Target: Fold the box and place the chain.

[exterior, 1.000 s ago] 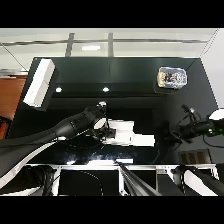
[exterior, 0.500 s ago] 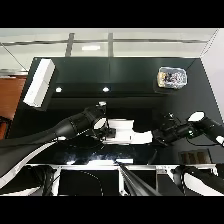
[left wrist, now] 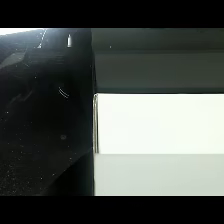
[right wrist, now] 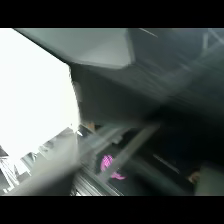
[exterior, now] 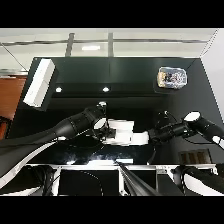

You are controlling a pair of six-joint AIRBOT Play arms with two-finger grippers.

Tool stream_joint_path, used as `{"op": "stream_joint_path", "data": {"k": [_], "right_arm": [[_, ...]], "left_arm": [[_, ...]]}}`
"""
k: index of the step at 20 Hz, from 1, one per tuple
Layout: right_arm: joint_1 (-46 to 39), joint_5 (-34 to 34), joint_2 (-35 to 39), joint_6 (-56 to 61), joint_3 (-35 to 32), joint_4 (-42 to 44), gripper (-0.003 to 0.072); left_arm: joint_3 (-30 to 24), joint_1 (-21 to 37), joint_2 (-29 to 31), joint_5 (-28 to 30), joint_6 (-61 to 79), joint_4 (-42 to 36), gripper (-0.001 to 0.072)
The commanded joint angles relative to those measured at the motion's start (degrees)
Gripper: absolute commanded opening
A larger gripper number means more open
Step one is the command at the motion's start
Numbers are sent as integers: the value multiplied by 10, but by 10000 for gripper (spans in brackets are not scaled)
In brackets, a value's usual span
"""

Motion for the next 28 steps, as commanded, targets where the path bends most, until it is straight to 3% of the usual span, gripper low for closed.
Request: {"op": "stream_joint_path", "data": {"k": [1, 8, 13, 15, 20, 27, 28], "right_arm": [[2, 0, 0, -31, 0, 39, 589], [16, 30, 2, -55, 3, 127, 589], [128, -71, 3, 23, 41, 122, 588], [166, -99, 3, 98, 72, 74, 588], [257, -128, 7, 322, 135, -155, 587], [343, -152, 7, 510, 179, -269, 585], [349, -150, 7, 534, 184, -281, 475]], "left_arm": [[0, 0, 0, -1, 0, 0, 25], [0, 0, 0, -1, 0, 0, 25], [0, 0, 0, -1, 0, 0, 25], [0, 0, 0, -1, 0, 0, 25], [0, 0, 0, -1, 0, 0, 25], [0, 0, 0, 0, 0, 0, 25], [0, 0, 0, 0, 0, 0, 25]]}}
